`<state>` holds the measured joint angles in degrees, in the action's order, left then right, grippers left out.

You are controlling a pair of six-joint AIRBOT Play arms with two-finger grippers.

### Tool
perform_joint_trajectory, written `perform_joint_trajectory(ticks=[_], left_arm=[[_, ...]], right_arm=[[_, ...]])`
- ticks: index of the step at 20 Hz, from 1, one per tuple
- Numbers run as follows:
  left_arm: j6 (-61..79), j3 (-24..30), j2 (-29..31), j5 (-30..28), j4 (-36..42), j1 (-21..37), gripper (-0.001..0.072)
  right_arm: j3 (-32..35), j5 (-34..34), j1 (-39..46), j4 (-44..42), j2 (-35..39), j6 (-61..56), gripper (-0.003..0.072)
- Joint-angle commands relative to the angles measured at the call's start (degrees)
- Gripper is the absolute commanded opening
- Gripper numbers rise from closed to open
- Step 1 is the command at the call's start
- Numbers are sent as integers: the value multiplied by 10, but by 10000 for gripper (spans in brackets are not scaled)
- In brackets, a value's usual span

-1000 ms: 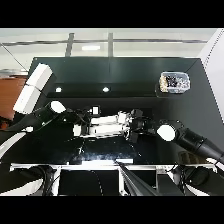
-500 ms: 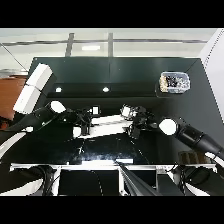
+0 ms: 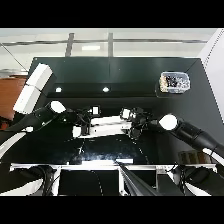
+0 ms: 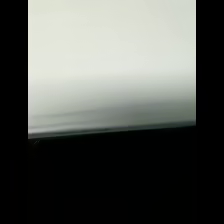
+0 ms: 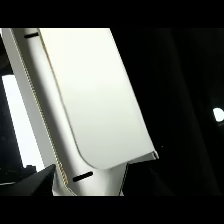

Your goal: Fold the box and place the chain.

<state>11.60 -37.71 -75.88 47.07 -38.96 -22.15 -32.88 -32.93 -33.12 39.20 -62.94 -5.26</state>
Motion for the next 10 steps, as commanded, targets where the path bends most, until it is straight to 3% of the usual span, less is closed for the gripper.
perform_joint_trajectory(ticks=[1,5,10], left_arm=[[0,-1,0,-6,0,0,29],[0,-1,0,-10,0,0,28],[0,-1,0,-10,0,0,28]], right_arm=[[-1,-35,17,-89,-14,94,699],[-1,-44,21,-149,-40,149,699],[-1,-85,21,-150,-56,154,699]])
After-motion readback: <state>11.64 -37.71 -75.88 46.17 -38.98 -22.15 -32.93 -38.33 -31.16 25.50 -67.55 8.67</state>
